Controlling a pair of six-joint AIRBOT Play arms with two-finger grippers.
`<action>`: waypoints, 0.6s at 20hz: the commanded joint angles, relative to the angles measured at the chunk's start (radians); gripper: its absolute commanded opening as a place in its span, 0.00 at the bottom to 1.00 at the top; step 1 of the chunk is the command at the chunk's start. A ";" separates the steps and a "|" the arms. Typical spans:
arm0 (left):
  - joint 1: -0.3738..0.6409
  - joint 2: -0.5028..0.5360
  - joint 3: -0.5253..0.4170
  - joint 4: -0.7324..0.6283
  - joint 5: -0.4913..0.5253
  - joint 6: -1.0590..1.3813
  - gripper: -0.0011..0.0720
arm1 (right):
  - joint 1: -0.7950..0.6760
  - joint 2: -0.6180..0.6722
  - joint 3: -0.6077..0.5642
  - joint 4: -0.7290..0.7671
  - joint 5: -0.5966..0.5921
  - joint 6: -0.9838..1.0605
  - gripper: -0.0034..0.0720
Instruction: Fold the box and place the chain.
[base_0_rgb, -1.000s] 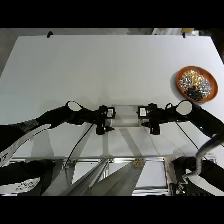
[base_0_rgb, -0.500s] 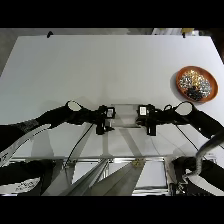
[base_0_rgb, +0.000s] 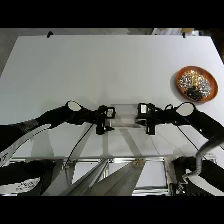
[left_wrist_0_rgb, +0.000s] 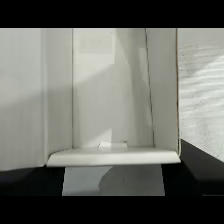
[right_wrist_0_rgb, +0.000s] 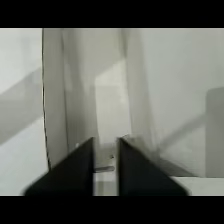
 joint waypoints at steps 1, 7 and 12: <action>0.000 0.000 0.000 0.000 0.000 0.000 0.37 | 0.000 0.072 -0.001 -0.070 -0.003 0.169 0.07; 0.000 0.000 0.000 0.000 0.000 0.000 0.37 | 0.000 0.280 0.035 -0.364 0.007 0.686 0.07; 0.000 0.000 0.000 0.000 -0.001 0.001 0.37 | -0.165 0.289 0.129 -0.406 0.032 1.075 0.07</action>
